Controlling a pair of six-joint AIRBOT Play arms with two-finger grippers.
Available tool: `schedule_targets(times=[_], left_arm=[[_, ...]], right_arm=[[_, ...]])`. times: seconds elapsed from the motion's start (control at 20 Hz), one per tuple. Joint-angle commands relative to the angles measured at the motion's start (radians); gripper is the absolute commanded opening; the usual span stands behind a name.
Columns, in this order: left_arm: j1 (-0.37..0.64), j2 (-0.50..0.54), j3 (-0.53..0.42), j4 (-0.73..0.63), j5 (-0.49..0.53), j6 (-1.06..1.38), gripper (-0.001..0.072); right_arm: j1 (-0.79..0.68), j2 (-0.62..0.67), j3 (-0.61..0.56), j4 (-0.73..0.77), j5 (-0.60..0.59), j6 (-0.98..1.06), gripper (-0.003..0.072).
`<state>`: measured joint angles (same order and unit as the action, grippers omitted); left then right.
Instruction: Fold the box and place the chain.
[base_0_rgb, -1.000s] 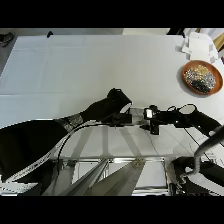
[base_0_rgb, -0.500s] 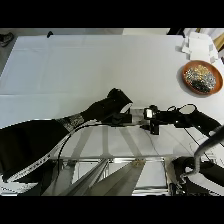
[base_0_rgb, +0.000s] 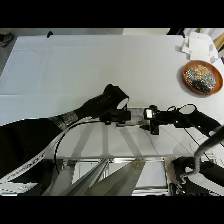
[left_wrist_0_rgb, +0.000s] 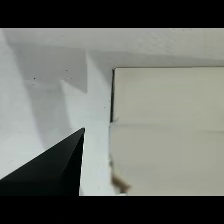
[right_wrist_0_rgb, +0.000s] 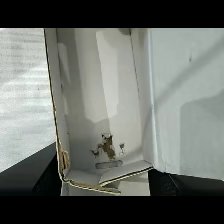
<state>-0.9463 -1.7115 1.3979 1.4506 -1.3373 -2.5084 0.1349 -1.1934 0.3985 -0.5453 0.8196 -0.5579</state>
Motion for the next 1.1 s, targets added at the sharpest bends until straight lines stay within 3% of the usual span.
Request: schedule_targets(times=[0.0,0.25,0.4,0.45,0.5,0.6,0.65,0.75,0.85,1.05], left_arm=[[0.042,0.058,0.001,-0.007,-0.037,0.106,0.0418],[0.12,0.178,0.0,-0.029,-0.093,0.497,0.0418],[0.154,0.271,-0.012,-0.032,-0.092,0.851,0.0427],[0.167,0.306,-0.036,-0.047,-0.089,1.002,0.0521],[0.183,0.348,-0.083,-0.076,-0.059,1.175,0.0584],[0.224,0.438,-0.224,-0.171,0.017,1.523,0.0584],[0.253,0.486,-0.323,-0.239,0.094,1.706,0.0588],[0.31,0.559,-0.515,-0.389,0.296,2.034,0.0701],[0.37,0.57,-0.661,-0.579,0.457,2.295,0.0699],[0.433,0.447,-0.712,-0.774,0.476,2.508,0.0701]], right_arm=[[0.0,0.001,0.0,0.0,0.0,0.0,0.0406],[0.0,0.001,0.0,0.0,0.0,0.0,0.0406],[0.0,0.001,0.0,0.0,0.0,0.0,0.0406],[0.0,0.001,0.0,0.0,0.0,0.0,0.0406],[0.0,0.001,0.0,0.0,0.0,0.0,0.0406],[0.0,0.001,0.0,0.0,0.0,0.0,0.0406],[0.0,0.001,0.0,0.0,0.0,0.0,0.0406],[0.0,0.001,0.0,0.0,0.0,0.0,0.0406],[0.0,0.001,0.0,0.0,0.0,0.0,0.0406],[0.0,0.001,0.0,0.0,0.0,0.0,0.0406]])
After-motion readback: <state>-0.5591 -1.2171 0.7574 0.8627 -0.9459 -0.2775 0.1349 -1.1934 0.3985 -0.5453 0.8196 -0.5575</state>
